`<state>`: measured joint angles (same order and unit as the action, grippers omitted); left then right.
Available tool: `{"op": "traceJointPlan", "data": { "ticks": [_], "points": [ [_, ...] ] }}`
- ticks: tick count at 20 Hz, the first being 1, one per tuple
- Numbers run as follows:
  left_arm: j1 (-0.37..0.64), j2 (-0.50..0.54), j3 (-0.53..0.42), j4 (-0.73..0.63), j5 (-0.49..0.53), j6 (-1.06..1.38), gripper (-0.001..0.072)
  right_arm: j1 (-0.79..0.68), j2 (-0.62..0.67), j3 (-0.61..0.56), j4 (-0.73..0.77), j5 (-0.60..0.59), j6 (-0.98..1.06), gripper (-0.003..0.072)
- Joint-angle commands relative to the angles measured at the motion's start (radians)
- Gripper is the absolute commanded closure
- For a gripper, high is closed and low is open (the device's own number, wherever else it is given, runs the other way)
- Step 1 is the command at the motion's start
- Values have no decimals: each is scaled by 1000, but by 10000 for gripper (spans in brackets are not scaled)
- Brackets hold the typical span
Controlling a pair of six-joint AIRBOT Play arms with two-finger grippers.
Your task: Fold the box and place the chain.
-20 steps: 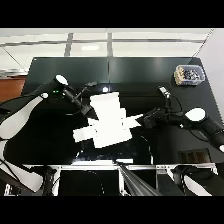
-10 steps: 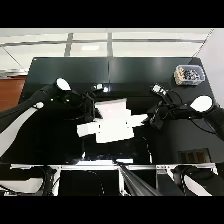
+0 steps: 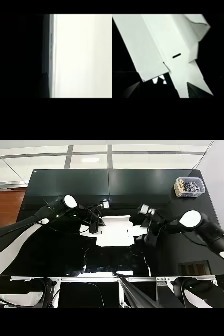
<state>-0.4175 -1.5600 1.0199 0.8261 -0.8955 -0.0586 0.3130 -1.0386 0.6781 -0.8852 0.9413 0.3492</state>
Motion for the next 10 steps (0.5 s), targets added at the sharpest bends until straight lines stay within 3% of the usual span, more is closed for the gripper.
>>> {"op": "traceJointPlan", "data": {
  "ticks": [1, 4, 10],
  "points": [
    [-3, -1, 0, 6, -2, 14, 683, 92, -40, -40, -85, -95, -166, 21],
    [-3, -1, 0, 7, -21, 14, 683, 103, -87, -63, -82, -115, -272, 21],
    [-3, -1, 0, 7, -29, 14, 682, 122, -140, -63, 64, -135, -406, 21]
  ]
}}
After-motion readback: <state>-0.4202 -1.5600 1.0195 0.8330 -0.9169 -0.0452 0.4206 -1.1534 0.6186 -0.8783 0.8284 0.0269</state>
